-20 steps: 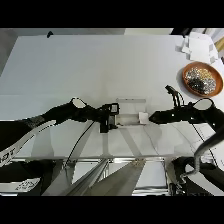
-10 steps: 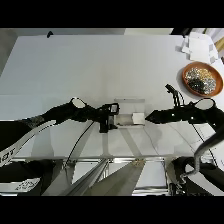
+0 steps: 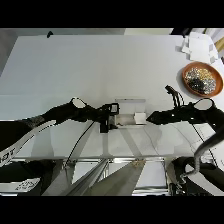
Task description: Fold the box and place the chain.
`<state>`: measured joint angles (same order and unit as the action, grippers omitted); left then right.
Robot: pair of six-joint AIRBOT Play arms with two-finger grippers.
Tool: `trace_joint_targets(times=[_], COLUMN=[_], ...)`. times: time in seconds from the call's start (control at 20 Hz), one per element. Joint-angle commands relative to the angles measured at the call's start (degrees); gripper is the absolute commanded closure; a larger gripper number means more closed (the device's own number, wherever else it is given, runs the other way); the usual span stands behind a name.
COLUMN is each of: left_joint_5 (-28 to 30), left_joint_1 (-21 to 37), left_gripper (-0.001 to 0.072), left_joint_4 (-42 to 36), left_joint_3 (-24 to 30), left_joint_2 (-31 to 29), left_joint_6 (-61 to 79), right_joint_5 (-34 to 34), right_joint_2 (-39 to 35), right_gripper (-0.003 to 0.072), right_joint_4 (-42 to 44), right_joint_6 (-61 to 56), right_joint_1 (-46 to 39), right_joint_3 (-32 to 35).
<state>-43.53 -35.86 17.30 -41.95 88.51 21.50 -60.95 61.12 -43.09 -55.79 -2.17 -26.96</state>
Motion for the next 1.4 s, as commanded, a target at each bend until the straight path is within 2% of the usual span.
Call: trace_joint_targets(times=[0.0, 0.2, 0.45, 0.65, 0.75, 0.9, 1.15, 1.35], left_joint_5=[0.00, 0.00, 0.00, -0.02, 0.00, 0.00, -0.02, -0.02], left_joint_1=[0.04, 0.04, 0.04, 0.04, 0.04, 0.04, 0.04, 0.04], left_gripper=[0.0576, 0.0576, 0.0576, 0.0576, 0.0576, 0.0576, 0.0576, 0.0576], left_joint_4=[0.09, 0.09, 0.09, 0.09, 0.09, 0.09, 0.09, 0.09], left_joint_3=[0.00, 0.00, 0.00, 0.00, 0.00, 0.00, 0.00, 0.00], left_joint_2=[-0.02, -0.02, -0.02, -0.02, -0.02, -0.02, -0.02, -0.02], left_joint_6=[0.15, 0.15, 0.15, 0.15, 0.15, 0.15, 0.15, 0.15], right_joint_5=[0.61, 1.03, -1.27, -0.72, 1.73, 4.74, 8.35, 9.64], right_joint_2=[-1.03, -4.87, -5.25, -5.22, -5.09, -4.66, -4.39, -1.95], right_gripper=[0.0368, 0.0367, 0.0365, 0.0362, 0.0355, 0.0263, 0.0265, 0.0265], right_joint_4=[-1.57, -1.88, 1.99, 1.62, -0.35, -0.94, -2.05, -11.04], right_joint_6=[-1.38, -1.40, -1.31, -1.14, -1.25, -2.38, -6.10, -16.13], right_joint_1=[-0.04, -0.04, -0.02, 0.72, 3.34, 6.38, 10.16, 16.04], right_joint_3=[-0.07, -0.04, -0.04, -0.04, -0.04, -0.07, -0.13, -3.48])
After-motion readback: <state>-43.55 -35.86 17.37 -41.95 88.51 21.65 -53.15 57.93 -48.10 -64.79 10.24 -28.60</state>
